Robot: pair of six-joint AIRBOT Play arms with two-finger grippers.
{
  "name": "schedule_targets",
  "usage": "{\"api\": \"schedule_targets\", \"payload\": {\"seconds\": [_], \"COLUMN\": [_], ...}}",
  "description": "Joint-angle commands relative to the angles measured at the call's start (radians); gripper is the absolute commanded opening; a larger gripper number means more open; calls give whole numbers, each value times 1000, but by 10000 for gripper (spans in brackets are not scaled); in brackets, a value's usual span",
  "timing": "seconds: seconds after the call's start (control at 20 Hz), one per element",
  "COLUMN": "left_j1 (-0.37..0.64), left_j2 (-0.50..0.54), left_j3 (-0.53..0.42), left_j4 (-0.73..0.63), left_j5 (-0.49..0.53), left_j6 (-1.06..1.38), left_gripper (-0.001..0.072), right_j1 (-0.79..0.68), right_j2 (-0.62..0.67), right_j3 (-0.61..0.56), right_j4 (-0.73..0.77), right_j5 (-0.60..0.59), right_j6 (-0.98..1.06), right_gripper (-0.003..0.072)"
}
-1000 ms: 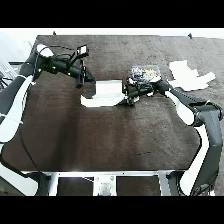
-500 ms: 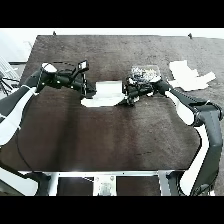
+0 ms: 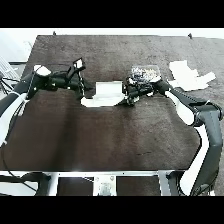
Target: Fold the box and place the chain.
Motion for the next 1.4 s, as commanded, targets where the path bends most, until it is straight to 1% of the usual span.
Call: {"api": "schedule_targets", "payload": {"seconds": [0.0,0.05,0.1,0.15,0.3,0.45,0.55,0.65,0.75,0.8,1.0,1.1,1.25,1.35], "left_j1": [1,2,1,1,1,-1,-1,-1,-1,-1,-3,-15,-38,-38], "left_j2": [27,17,8,2,-5,-6,-17,-71,-142,-162,-178,-178,-180,-187], "left_j3": [-114,-121,-121,-121,-121,-121,-97,-16,82,108,114,114,115,115], "left_j4": [24,39,53,55,70,122,156,192,236,244,246,246,284,282], "left_j5": [75,66,65,74,79,95,97,59,-45,-90,-137,-119,-29,-25], "left_j6": [-6,-11,-31,-43,-46,-64,-71,-97,-130,-131,-120,-100,-132,-131], "left_gripper": [22,61,307,449,457,456,455,455,455,455,455,455,455,455], "right_j1": [0,0,0,0,0,0,0,0,0,0,0,0,0,0], "right_j2": [-1,-1,-1,-1,-1,-1,-1,-1,-1,-1,-1,-1,-1,-1], "right_j3": [0,0,0,0,0,0,0,0,0,0,0,0,0,0], "right_j4": [0,0,0,0,0,0,0,0,0,0,0,0,0,0], "right_j5": [0,0,0,0,0,0,0,0,0,0,0,0,0,0], "right_j6": [0,0,0,0,0,0,0,0,0,0,0,0,0,0], "right_gripper": [521,521,521,521,521,521,521,521,521,521,521,521,521,521]}}
